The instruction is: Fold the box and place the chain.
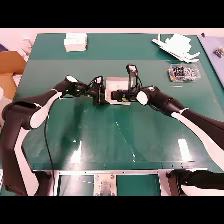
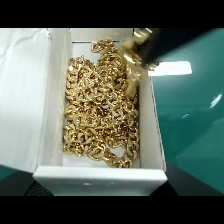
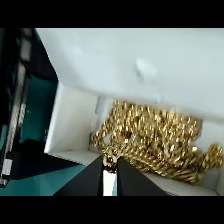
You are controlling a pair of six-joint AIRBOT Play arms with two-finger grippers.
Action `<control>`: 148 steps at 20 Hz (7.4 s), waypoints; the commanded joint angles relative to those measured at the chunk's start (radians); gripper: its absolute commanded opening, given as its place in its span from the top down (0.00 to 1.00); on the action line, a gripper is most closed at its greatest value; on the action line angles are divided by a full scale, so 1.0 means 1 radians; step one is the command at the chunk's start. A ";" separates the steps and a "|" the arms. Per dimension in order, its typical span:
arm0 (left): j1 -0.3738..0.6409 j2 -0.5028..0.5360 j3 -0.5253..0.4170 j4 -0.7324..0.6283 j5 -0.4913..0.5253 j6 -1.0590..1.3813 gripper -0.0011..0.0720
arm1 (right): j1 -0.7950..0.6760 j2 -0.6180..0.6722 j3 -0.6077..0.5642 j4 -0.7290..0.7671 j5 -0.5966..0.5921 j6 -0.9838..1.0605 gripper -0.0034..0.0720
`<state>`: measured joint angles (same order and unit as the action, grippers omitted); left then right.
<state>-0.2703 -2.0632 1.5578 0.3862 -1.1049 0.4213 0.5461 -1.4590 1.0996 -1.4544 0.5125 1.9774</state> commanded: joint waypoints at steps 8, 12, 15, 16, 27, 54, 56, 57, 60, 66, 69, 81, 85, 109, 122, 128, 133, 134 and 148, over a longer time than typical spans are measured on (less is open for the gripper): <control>0.001 0.000 0.000 -0.005 0.016 -0.002 0.49 | -0.018 0.004 0.026 -0.068 0.044 -0.025 0.93; 0.001 0.000 0.000 -0.005 0.016 -0.002 0.49 | -0.038 -0.021 0.026 -0.077 0.035 -0.026 0.59; 0.001 0.000 0.000 -0.005 0.016 -0.002 0.49 | -0.040 -0.011 0.038 -0.079 0.020 -0.026 0.59; 0.001 0.000 0.000 -0.005 0.016 -0.002 0.49 | -0.039 0.006 0.048 -0.072 0.021 -0.027 0.59; 0.001 0.000 0.001 -0.005 0.016 -0.002 0.49 | -0.264 0.179 0.158 0.362 0.050 -0.862 0.77; 0.001 0.000 0.000 -0.005 0.016 -0.002 0.49 | -0.476 -0.447 0.637 0.843 0.772 -1.698 0.78; 0.001 0.000 0.001 -0.005 0.016 -0.002 0.49 | -0.473 -0.457 0.637 0.843 0.795 -1.698 0.78; 0.001 0.000 0.000 -0.005 0.016 -0.002 0.49 | -0.468 -0.459 0.637 0.842 0.805 -1.699 0.78; 0.001 0.000 0.000 -0.005 0.016 -0.002 0.49 | -0.457 -0.459 0.644 0.844 0.833 -1.698 0.77; 0.001 0.000 0.000 -0.005 0.016 -0.002 0.49 | -0.452 -0.459 0.677 0.851 0.954 -1.659 0.72; 0.001 0.000 0.000 -0.005 0.016 -0.002 0.49 | -0.447 -0.459 0.678 0.851 0.982 -1.655 0.72; 0.001 0.000 0.001 -0.005 0.016 -0.002 0.49 | -0.427 -0.459 0.682 0.790 0.991 -1.648 0.56; 0.001 0.000 0.000 -0.005 0.016 -0.002 0.49 | -0.427 -0.459 0.682 0.788 0.969 -1.669 0.56; 0.001 0.000 0.000 -0.005 0.016 -0.002 0.49 | -0.385 -0.460 0.682 0.682 0.957 -1.643 0.37; 0.001 0.000 0.000 -0.005 0.016 -0.002 0.49 | -0.346 -0.459 0.690 0.583 0.919 -1.641 0.34; 0.001 0.000 0.000 -0.005 0.016 -0.002 0.49 | -0.340 -0.459 0.740 0.563 0.917 -1.635 0.35; 0.001 0.000 0.000 -0.005 0.016 -0.002 0.49 | -0.338 -0.459 0.744 0.574 0.918 -1.626 0.36; 0.001 0.000 0.000 -0.005 0.016 -0.002 0.49 | -0.335 -0.460 0.741 0.571 0.916 -1.626 0.36; 0.001 0.000 0.000 -0.005 0.016 -0.002 0.49 | -0.309 -0.468 0.723 0.506 0.849 -1.617 0.38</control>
<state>-0.2684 -2.0632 1.5581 0.3794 -1.0851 0.4175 0.2337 -1.9255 1.8256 -0.9379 1.3739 0.3519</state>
